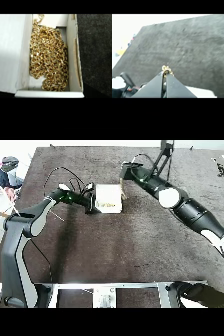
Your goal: Fold the box and place the chain.
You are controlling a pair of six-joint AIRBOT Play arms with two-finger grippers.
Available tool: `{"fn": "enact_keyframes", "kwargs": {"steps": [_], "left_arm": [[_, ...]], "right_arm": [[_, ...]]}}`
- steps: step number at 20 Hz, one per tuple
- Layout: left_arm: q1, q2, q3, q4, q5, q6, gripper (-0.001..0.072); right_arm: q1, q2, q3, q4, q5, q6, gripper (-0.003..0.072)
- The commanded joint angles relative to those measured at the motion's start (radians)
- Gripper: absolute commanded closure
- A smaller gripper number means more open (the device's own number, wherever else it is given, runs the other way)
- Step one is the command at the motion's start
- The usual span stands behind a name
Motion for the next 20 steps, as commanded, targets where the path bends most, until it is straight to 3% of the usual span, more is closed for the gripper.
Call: {"fn": "enact_keyframes", "kwargs": {"steps": [1,7,8,9,10,15,16,18,20], "left_arm": [[0.0,0.001,0.0,0.0,0.0,0.0,0.024],[0.0,0.001,0.0,0.0,0.0,0.0,0.0241],[0.0,0.001,0.0,0.0,0.0,0.0,0.0241],[0.0,0.001,0.0,0.0,0.0,0.0,0.0241],[0.0,0.001,0.0,0.0,0.0,0.0,0.0241],[0.0,0.001,0.0,0.0,0.0,0.0,0.024],[0.0,0.001,0.0,0.0,0.001,0.0,0.0241],[0.0,0.001,0.0,0.0,0.0,0.0,0.0241],[0.0,0.001,0.0,0.0,0.001,0.0,0.024]], "right_arm": [[0.049,-0.045,0.002,-0.001,-0.029,0.003,0.0677],[0.055,-0.16,0.002,0.013,-0.028,0.018,0.0675],[0.053,-0.175,0.002,0.012,-0.022,0.016,0.0437],[0.047,-0.184,0.002,-0.005,-0.015,0.013,0.0258],[0.034,-0.186,0.002,-0.034,-0.001,0.003,0.0339],[-0.149,-0.185,0.037,-0.076,0.174,-0.093,0.0345],[-0.185,-0.196,0.06,-0.071,0.212,-0.155,0.0438],[-0.256,-0.229,0.125,-0.017,0.304,-0.306,0.0471],[-0.321,-0.288,0.202,0.145,0.411,-0.539,0.0472]]}}
